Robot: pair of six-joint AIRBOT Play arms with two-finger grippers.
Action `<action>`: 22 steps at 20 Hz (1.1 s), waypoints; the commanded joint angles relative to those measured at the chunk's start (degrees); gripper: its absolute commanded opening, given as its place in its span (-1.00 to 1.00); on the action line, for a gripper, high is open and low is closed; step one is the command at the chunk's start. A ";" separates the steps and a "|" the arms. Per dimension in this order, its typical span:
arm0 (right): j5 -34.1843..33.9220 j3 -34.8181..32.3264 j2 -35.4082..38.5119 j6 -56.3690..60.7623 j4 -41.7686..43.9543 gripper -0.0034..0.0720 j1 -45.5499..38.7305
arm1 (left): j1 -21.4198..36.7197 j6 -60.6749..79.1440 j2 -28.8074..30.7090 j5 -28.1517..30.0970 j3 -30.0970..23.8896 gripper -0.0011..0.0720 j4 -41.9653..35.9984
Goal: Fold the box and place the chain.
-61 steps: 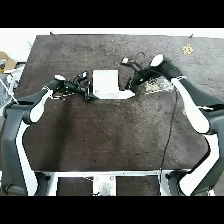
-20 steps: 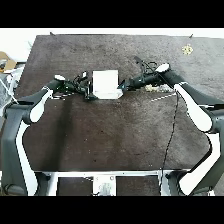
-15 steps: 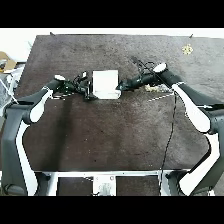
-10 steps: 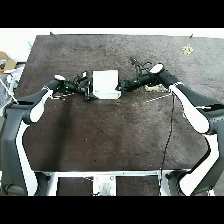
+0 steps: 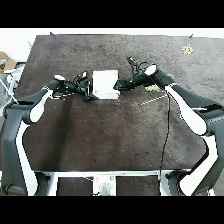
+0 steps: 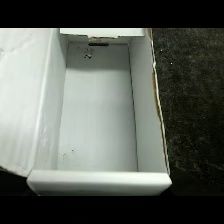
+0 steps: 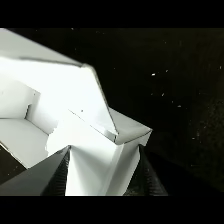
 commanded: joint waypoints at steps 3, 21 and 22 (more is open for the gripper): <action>5.77 7.98 -1.27 14.03 -22.36 0.27 3.48 | 0.02 0.02 -0.02 0.02 0.00 -0.03 0.02; 16.26 22.56 -10.27 45.33 -45.55 -0.16 12.50 | 0.02 0.02 -0.02 0.00 0.00 -0.03 0.00; 15.91 22.56 -10.27 46.77 -45.51 -0.21 12.55 | 0.02 0.02 -0.02 0.00 0.00 -0.03 0.00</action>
